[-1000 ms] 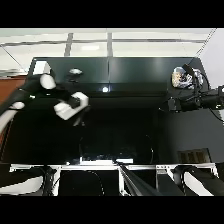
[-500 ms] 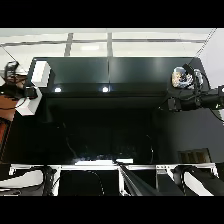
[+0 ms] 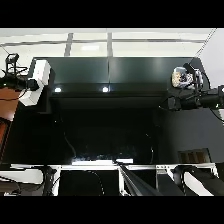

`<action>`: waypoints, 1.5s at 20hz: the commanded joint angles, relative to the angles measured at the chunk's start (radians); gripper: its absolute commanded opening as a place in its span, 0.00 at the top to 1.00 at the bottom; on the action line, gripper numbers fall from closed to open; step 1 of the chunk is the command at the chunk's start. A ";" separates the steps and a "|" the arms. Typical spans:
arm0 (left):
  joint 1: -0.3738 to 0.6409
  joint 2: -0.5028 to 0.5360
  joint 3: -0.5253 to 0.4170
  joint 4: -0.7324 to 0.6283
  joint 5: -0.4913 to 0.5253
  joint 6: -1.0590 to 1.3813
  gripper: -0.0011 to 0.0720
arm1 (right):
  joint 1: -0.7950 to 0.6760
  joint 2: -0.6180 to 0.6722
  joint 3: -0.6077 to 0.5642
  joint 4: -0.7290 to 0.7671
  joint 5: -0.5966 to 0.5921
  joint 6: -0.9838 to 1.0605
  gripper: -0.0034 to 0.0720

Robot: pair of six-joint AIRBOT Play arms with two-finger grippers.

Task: Fold the box and place the chain.

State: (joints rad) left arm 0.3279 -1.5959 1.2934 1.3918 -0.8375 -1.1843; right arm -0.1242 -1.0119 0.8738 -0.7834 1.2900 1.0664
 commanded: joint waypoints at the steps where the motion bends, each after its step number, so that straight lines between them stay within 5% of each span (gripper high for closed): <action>1: -0.005 -0.021 0.032 -0.009 0.052 0.010 0.00 | 0.000 0.001 0.000 0.000 -0.012 0.007 0.93; 7: -0.061 0.054 0.248 -0.030 -0.020 0.003 0.01 | 0.021 0.001 0.001 0.000 -0.090 -0.028 0.93; 8: -0.081 0.068 0.293 -0.073 -0.074 -0.010 0.19 | 0.039 0.001 0.001 0.000 -0.144 -0.037 0.93; 9: -0.101 0.085 0.323 -0.107 -0.129 -0.029 0.77 | 0.061 0.001 0.001 0.000 -0.206 -0.048 0.93; 10: -0.126 0.111 0.335 -0.153 -0.172 -0.028 0.95 | 0.087 0.001 0.001 0.000 -0.283 -0.059 0.93; 13: -0.240 0.241 0.235 -0.192 -0.181 -0.027 0.95 | 0.143 0.000 0.000 -0.007 -0.502 -0.105 0.93; 18: -0.425 0.649 -0.414 -0.144 0.268 0.023 0.95 | 0.145 -0.001 -0.046 -0.166 -0.717 -0.110 0.93; 21: -0.436 0.815 -0.660 -0.139 0.475 0.033 0.95 | 0.145 -0.001 -0.072 -0.197 -0.701 -0.110 0.93; 24: -0.430 0.893 -0.731 -0.144 0.450 0.029 0.95 | 0.145 -0.001 -0.072 -0.197 -0.694 -0.110 0.93; 30: -0.430 0.888 -0.737 -0.144 0.414 0.029 0.95 | 0.145 -0.001 -0.072 -0.197 -0.694 -0.110 0.93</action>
State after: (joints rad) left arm -0.1013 -0.7200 0.5758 1.2480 -0.4286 -1.1572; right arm 0.0204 -1.0126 0.8024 -0.9756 0.5999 0.9569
